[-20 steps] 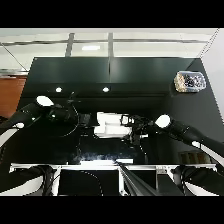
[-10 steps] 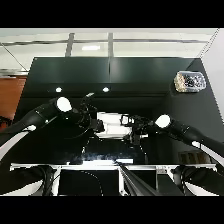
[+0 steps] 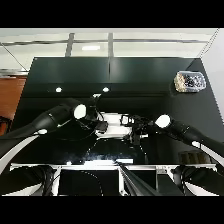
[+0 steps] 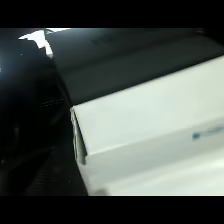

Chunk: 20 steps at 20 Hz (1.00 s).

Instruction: Fold the box and place the chain.

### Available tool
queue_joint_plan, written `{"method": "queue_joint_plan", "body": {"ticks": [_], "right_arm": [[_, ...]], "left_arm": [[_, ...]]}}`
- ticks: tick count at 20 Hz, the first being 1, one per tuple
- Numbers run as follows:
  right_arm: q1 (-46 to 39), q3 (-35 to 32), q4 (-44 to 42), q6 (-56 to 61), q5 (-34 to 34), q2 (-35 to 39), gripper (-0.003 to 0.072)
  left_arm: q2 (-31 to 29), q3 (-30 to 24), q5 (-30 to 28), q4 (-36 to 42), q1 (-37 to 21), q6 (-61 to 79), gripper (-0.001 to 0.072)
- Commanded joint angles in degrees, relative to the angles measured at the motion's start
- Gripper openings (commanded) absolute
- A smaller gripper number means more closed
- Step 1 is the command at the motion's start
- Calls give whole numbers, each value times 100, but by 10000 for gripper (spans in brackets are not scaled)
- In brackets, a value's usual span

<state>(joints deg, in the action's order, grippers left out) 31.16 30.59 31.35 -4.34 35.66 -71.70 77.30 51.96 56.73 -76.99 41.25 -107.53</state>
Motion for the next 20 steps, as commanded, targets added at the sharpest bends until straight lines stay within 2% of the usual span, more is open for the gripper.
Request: {"method": "queue_joint_plan", "body": {"ticks": [1,2,6,10,11,12,13,15,19,20], "right_arm": [[7,-2,2,0,2,0,438],[7,-2,4,0,4,0,439],[9,-2,15,0,7,0,439],[9,-2,17,0,9,0,439],[9,-2,17,0,7,0,438],[9,-2,17,0,9,0,439],[9,-2,17,-2,7,0,439],[9,-2,17,-2,7,0,439],[9,-2,17,0,7,0,439],[9,-2,17,0,7,0,439]], "left_arm": [[310,442,601,-1045,439,-1211,416],[400,514,658,-1108,505,-1290,365],[496,553,686,-1080,544,-1950,368],[496,553,411,-909,581,-2343,366],[503,553,369,-907,595,-2549,290],[518,553,378,-909,599,-2717,157],[540,553,402,-901,599,-2782,156],[581,553,442,-824,614,-2771,26],[586,555,442,-826,616,-2610,34],[586,557,435,-822,616,-2579,163]]}}
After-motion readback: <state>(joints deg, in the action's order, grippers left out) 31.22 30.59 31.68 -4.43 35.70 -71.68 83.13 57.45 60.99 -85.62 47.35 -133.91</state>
